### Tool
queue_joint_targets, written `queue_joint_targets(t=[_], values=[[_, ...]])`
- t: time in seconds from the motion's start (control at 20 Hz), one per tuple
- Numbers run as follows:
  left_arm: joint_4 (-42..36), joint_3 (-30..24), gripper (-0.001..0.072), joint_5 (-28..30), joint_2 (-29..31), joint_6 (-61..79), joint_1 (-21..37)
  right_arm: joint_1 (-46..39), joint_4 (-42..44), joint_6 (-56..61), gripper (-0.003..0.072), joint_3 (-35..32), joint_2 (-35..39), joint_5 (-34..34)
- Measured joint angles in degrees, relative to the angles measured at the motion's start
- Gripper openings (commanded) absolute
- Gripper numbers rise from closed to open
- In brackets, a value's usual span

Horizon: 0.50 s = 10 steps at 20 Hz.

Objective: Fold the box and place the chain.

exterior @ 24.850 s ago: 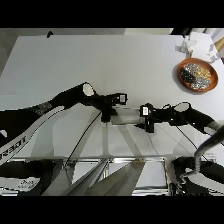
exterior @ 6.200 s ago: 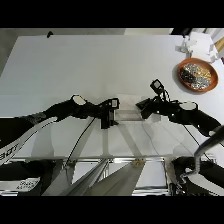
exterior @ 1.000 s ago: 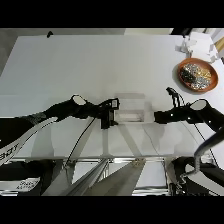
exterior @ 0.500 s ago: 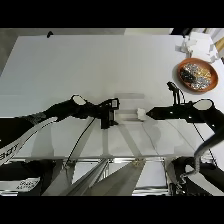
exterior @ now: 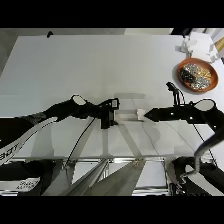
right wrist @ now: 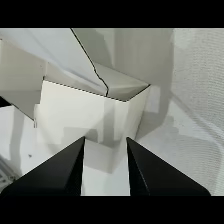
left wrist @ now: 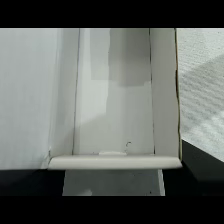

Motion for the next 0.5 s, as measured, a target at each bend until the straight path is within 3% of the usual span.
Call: queue_joint_targets(t=[0.15,0.5], values=[[0.0,0.0,0.0138,0.02,0.0,0.0,0.0,2.23,-1.62,2.54,0.0406,0.37,0.0,-1.07],[0.0,0.0,0.0138,0.0,0.0,0.0,0.0,14.53,-16.7,23.63,0.041,7.65,-2.45,-4.83]])
